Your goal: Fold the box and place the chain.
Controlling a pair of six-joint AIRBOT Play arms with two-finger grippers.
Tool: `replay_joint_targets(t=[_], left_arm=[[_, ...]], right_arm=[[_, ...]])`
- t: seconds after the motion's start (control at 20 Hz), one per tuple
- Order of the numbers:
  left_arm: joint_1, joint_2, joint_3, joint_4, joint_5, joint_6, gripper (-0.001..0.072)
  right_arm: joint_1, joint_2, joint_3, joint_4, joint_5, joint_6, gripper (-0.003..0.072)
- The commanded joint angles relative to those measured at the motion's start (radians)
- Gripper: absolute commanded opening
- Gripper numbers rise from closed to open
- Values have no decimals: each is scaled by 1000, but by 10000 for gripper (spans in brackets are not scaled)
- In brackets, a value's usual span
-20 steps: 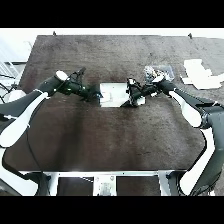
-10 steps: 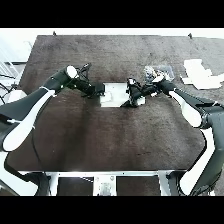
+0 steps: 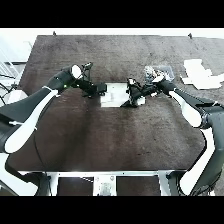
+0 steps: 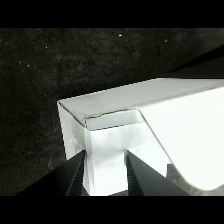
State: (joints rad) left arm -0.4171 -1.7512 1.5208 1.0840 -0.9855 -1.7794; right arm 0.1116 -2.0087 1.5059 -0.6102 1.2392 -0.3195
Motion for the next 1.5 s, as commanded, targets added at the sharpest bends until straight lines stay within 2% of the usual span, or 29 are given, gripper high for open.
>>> replay_joint_targets(t=[0.0, 0.2, 0.35, 0.45, 0.65, 0.7, 0.95, 1.05, 1.35, 1.45], left_arm=[[-31, -1, 2, 61, 17, -60, 307], [-49, -3, 2, 112, 18, -116, 307], [-74, -9, 6, 186, 20, -175, 239], [-85, -15, 12, 219, 2, -212, 239], [-85, -15, 42, 224, -3, -211, 260], [-85, -16, 50, 224, -12, -222, 309], [-85, -25, 50, 209, -52, -238, 317], [-85, -26, 50, 209, -64, -241, 360], [-85, -35, 51, 203, -67, -248, 360], [-85, -61, 80, 203, -77, -247, 360]], right_arm=[[0, 0, 1, 0, 0, 0, 587], [0, 0, 1, 0, 0, 0, 587], [0, 0, 1, 0, 0, 0, 587], [0, 0, 1, 0, 0, 1, 587], [0, 0, 1, 0, 0, 0, 587], [0, 0, 1, 0, 0, 1, 587], [0, 0, 1, 0, 0, 0, 587], [0, 0, 1, 0, 0, 0, 587], [0, 0, 1, 0, 0, 0, 587], [0, 0, 1, 0, 0, 0, 587]])
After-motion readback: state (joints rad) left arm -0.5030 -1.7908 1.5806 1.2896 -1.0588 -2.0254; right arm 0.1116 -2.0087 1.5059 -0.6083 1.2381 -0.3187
